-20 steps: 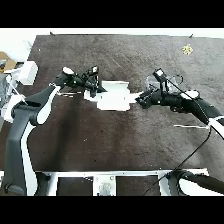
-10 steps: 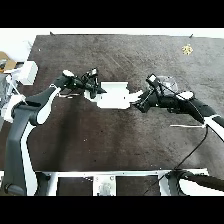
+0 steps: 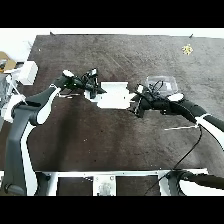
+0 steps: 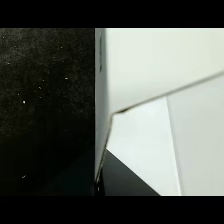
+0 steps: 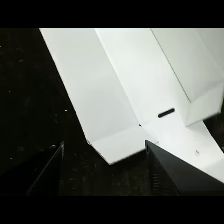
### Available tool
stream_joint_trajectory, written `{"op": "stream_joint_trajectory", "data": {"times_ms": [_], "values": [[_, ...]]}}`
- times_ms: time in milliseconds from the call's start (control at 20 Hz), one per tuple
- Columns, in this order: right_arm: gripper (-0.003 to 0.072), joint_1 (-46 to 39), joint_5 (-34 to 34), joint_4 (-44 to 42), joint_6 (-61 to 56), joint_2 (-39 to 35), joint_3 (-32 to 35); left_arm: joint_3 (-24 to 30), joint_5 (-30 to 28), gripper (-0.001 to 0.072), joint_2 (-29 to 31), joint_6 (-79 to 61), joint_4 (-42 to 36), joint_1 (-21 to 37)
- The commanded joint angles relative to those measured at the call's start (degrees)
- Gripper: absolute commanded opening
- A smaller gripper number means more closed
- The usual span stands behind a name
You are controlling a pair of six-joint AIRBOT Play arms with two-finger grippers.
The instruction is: Fold the box and place the chain.
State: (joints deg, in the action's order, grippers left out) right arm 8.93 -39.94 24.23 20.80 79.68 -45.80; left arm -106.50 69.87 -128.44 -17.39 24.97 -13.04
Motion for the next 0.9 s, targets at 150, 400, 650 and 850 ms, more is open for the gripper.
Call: {"op": "stream_joint_trajectory", "data": {"times_ms": [150, 400, 650, 850], "values": [[0.0588, 1.0, -0.3, 3.7, 7.0, 1.2, -0.9, 0.0, 0.0, 0.0009, 0.0, 0.0, -0.1, 0.0], [0.0669, 1.0, -5.3, 9.1, 2.6, 8.8, -8.3, 0.0, -0.4, 0.0009, 0.0, 0.0, -0.1, 0.0], [0.0684, 2.2, -3.5, 10.8, 2.5, 10.6, -10.4, 0.0, -0.4, 0.0009, 0.0, 0.0, -0.2, 0.0], [0.0684, 3.0, 1.6, 10.1, 2.5, 12.0, -10.5, 0.0, -0.4, 0.001, 0.0, 0.0, -0.2, 0.0]]}}
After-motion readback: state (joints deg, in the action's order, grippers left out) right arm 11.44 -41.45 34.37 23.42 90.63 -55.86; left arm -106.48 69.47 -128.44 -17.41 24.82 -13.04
